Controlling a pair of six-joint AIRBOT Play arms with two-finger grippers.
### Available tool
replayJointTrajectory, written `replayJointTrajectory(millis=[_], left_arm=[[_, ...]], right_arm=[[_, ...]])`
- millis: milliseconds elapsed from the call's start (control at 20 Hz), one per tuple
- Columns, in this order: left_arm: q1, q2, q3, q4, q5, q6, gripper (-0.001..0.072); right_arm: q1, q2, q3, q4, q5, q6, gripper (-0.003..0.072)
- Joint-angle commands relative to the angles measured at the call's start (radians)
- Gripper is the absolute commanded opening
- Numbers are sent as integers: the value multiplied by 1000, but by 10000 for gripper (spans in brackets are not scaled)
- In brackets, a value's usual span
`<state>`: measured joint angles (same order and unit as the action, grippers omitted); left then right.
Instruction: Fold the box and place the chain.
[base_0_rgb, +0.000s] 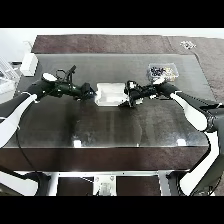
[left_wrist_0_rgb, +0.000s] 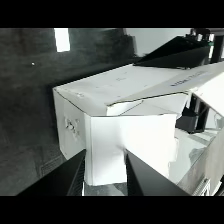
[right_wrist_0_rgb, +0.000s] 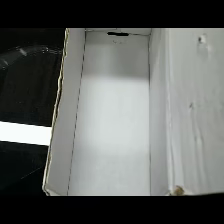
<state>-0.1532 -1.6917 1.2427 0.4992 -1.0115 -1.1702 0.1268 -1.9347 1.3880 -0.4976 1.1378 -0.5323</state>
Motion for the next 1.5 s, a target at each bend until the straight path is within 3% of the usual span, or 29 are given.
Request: replayJointTrajectory(millis=[0,450,700,950,1450], left_arm=[[-8,2,-10,16,20,-11,295],[-72,2,-9,21,107,-87,295],[-77,3,7,29,83,-118,296],[-127,3,81,254,79,-328,295],[-165,3,87,324,114,-389,296]], right_arm=[[0,0,0,0,0,0,587],[0,0,0,0,0,0,587],[0,0,0,0,0,0,587],[0,0,0,0,0,0,587],[0,0,0,0,0,0,587]])
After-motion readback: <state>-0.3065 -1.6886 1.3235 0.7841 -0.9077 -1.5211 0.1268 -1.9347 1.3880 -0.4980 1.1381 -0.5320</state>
